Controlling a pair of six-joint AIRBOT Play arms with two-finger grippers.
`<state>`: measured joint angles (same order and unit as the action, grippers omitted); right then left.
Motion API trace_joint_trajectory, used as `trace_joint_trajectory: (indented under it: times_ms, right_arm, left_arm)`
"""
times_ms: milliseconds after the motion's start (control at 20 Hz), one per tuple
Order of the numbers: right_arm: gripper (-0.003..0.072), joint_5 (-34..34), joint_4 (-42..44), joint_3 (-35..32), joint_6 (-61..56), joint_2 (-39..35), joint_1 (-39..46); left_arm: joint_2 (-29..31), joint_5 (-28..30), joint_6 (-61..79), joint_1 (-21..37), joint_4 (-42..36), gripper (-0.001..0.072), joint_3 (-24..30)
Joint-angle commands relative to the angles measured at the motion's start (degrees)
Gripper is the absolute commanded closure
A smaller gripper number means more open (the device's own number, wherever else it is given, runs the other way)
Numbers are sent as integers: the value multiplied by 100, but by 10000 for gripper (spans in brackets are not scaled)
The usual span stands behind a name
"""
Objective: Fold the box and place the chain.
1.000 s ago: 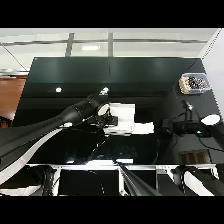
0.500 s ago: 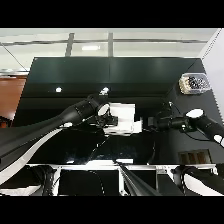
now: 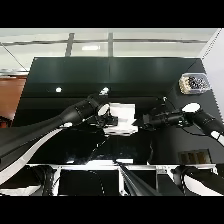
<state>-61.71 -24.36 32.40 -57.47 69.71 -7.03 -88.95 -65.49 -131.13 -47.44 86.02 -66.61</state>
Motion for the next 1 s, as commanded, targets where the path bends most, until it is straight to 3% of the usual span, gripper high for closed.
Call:
trace_joint_trajectory:
  times_ms: [0, 350, 650, 700, 750, 950]
  right_arm:
    - [148, 463, -199, 186, -732, 2, -560]
    - [156, 721, -2800, 977, -3357, 2, -1631]
    - [158, 776, -3698, 1471, -4347, 74, -2253]
    - [241, 719, -3866, 1539, -4487, 81, -2330]
    - [263, 671, -3921, 1561, -4570, 81, -2380]
    - [265, 560, -4048, 1567, -4876, 87, -2496]
  left_arm:
    - [-2, 4, -4, 4, 2, 684, -4]
    - [-2, 2, -4, 4, 2, 684, -4]
    - [-2, 4, -4, 4, 2, 684, -4]
    - [-2, 4, -4, 4, 2, 684, -4]
    - [-2, 4, -4, 4, 2, 684, -4]
    - [-2, 4, -4, 4, 2, 683, -4]
